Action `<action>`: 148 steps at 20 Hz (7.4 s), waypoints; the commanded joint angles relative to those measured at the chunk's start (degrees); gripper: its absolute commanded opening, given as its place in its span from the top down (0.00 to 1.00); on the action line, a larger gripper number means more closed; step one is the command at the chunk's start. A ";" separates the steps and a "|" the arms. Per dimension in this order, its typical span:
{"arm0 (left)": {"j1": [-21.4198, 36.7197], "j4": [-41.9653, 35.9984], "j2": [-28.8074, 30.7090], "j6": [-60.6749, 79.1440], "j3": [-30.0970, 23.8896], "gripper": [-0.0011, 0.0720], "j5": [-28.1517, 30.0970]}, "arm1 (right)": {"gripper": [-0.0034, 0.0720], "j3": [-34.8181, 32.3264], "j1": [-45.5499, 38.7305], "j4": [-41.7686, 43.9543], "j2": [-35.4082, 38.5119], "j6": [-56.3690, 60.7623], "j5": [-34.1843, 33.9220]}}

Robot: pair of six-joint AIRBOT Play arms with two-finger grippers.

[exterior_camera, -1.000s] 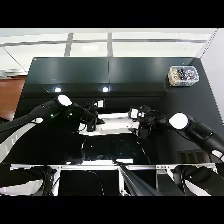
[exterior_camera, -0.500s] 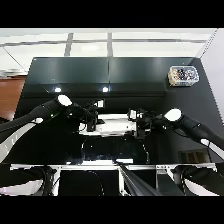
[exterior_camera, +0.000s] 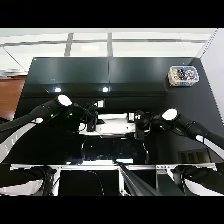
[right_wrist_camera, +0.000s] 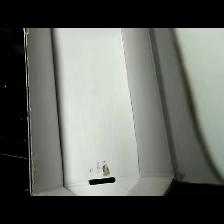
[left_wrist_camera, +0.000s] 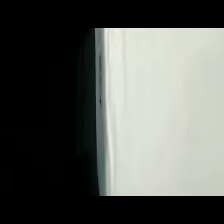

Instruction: Fold the box and place the chain.

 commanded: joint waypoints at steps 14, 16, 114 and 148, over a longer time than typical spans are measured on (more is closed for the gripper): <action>0.00 0.00 -0.02 0.00 0.02 0.94 0.04 | 0.08 1.03 2.27 -4.70 -1.27 4.98 -2.40; 0.00 0.00 -0.02 -0.02 0.02 0.94 0.04 | 0.08 1.03 2.27 -4.70 -1.27 4.98 -2.40; -1.62 -0.04 14.27 3.23 -10.16 0.76 2.75 | 0.73 1.03 4.22 -7.85 -1.55 7.02 -3.85; 6.60 19.50 26.25 -27.93 -8.26 0.94 -5.14 | 0.73 1.03 4.22 -7.85 -1.55 7.02 -3.85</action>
